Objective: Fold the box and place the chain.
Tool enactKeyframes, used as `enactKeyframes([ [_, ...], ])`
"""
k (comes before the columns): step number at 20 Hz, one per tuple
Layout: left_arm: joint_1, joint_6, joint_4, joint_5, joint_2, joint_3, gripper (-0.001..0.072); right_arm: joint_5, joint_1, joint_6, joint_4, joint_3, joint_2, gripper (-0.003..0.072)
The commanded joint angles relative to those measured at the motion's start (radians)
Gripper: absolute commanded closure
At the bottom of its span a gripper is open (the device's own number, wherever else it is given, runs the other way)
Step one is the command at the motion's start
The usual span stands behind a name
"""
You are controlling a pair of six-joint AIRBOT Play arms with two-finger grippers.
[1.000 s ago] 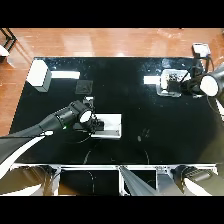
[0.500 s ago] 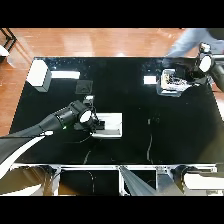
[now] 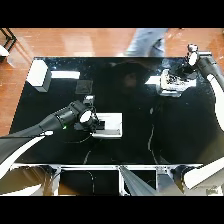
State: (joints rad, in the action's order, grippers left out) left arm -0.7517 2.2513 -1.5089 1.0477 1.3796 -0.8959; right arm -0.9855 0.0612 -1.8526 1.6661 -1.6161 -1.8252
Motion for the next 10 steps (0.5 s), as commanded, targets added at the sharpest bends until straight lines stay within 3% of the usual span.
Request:
enactKeyframes([
  [1, 0.001, 0.000, -0.001, 0.000, 0.001, 0.000, 0.0684, 0.009, -0.001, 0.032, -0.045, -0.023, -0.046, 0.0132],
  [5, 0.001, 0.000, -0.001, 0.000, 0.001, 0.000, 0.0684, 0.000, -0.003, 0.032, -0.051, -0.023, -0.063, 0.0160],
  [6, 0.001, 0.000, -0.001, 0.000, 0.001, 0.000, 0.0684, -0.006, -0.003, 0.033, -0.051, -0.023, -0.065, 0.0324],
  [7, 0.001, 0.000, -0.001, 0.000, 0.001, 0.000, 0.0684, -0.008, -0.003, 0.032, -0.051, -0.023, -0.066, 0.0377],
  [10, 0.001, 0.000, -0.001, 0.000, 0.001, 0.000, 0.0684, -0.008, -0.003, 0.032, -0.050, -0.026, -0.066, 0.0378],
])
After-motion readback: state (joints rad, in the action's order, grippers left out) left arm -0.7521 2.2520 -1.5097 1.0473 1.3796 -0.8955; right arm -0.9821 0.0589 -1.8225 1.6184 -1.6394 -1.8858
